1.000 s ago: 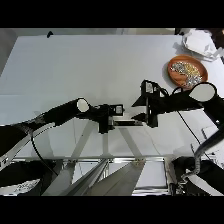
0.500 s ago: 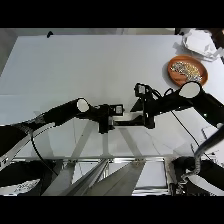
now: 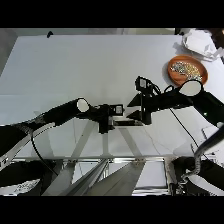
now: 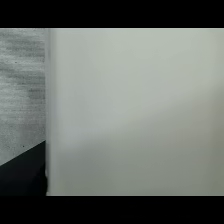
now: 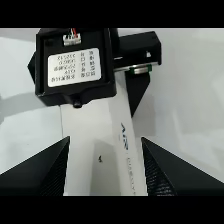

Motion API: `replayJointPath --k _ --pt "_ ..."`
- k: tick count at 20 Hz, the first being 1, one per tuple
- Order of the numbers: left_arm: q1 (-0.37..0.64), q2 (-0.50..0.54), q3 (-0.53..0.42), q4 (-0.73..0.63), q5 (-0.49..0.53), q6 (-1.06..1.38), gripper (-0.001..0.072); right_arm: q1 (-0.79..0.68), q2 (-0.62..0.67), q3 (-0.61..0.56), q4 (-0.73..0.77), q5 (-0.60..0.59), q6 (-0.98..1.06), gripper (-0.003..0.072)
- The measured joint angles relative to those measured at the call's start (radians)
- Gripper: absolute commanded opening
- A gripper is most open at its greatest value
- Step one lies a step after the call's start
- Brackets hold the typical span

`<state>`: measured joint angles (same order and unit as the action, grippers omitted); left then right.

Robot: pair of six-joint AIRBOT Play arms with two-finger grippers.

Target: Fold the box and place the chain.

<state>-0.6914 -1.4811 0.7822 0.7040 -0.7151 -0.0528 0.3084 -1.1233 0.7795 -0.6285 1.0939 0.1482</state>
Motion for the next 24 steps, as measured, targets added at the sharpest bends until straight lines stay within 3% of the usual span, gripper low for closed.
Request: replayJointPath --k 11,13,19,20,24 --pt "0.0 0.0 0.0 0.0 0.0 0.0 0.027 0.0 -0.1 0.003 -0.044 0.015 0.0 0.0458" --pt "0.0 0.0 0.0 0.0 0.0 0.0 0.027 0.0 -0.107 0.003 -0.056 0.02 0.0 0.0391" --pt "0.0 0.0 0.0 0.0 0.0 0.0 0.027 0.001 -0.116 0.003 -0.07 0.017 0.0 0.0393" --pt "0.0 0.0 0.0 0.0 0.0 0.0 0.027 0.002 -0.116 0.003 -0.071 0.022 0.0 0.0431" --pt "0.0 0.0 0.0 0.0 0.0 0.0 0.027 0.013 -0.117 0.003 -0.097 0.05 0.001 0.0438"
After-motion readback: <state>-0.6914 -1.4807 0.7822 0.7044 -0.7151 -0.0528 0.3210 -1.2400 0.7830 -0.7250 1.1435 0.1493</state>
